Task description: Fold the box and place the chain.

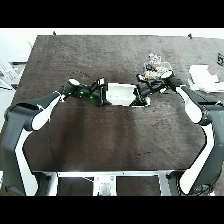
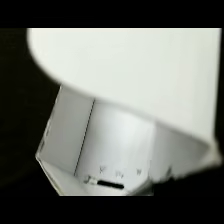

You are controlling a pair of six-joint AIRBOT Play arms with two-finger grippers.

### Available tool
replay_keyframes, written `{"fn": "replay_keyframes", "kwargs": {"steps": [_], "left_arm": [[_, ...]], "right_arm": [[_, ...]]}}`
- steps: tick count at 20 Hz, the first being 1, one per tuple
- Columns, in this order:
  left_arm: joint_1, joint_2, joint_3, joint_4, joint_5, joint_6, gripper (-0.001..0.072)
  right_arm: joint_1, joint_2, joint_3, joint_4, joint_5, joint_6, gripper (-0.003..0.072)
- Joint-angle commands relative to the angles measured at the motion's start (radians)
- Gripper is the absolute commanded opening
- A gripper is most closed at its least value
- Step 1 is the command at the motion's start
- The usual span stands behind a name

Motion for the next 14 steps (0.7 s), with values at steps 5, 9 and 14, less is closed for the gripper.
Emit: {"fn": "replay_keyframes", "kwargs": {"steps": [5,9,14], "left_arm": [[0.001,0.000,0.001,0.000,-0.002,0.001,0.0514],[0.001,0.000,0.001,0.000,-0.002,0.001,0.0514],[0.001,0.000,0.001,0.000,-0.002,0.001,0.0515]], "right_arm": [[-0.089,0.001,0.000,-0.008,-0.009,0.020,0.0624],[-0.152,0.015,0.001,-0.002,0.012,0.034,0.0624],[-0.201,0.101,0.001,0.020,0.014,0.038,0.0624]]}}
